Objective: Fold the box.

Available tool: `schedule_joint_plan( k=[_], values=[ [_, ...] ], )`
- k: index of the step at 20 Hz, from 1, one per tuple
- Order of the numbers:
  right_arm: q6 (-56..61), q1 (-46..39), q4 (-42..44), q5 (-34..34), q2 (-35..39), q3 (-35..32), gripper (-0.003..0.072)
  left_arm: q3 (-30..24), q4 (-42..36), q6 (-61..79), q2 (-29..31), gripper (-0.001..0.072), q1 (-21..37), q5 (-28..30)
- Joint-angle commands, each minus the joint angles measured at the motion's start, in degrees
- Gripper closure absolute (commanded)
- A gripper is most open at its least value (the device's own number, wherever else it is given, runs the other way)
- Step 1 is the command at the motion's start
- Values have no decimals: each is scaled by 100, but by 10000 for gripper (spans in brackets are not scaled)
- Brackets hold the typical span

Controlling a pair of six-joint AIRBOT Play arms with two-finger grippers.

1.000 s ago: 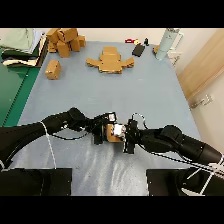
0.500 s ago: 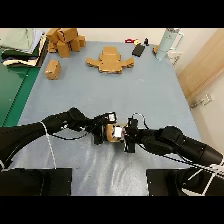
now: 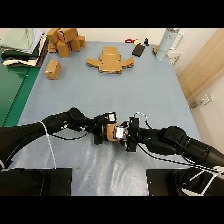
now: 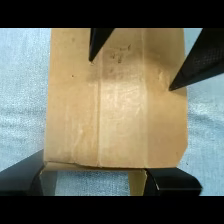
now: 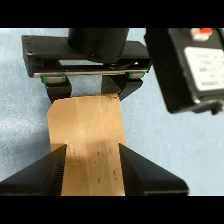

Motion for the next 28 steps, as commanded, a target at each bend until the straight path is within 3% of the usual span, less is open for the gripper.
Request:
schedule_joint_plan(
  k=[1, 4, 12, 27, 28],
  values=[
    [-2, 26, -166, 4, 24, -2, 181, 7, 2, 2, -2, 246, 4, 2],
    [367, 332, -756, 90, 83, -59, 181, 7, 2, 2, -2, 246, 4, 2],
    [3123, 966, -3762, 498, 85, -494, 182, 7, 2, 2, -2, 246, 4, 2],
    [3213, 968, -3805, 693, -168, -584, 185, 7, 2, 2, -2, 246, 4, 2],
    [3213, 968, -3805, 691, -170, -584, 243, 7, 2, 2, -2, 246, 4, 2]
  ],
)
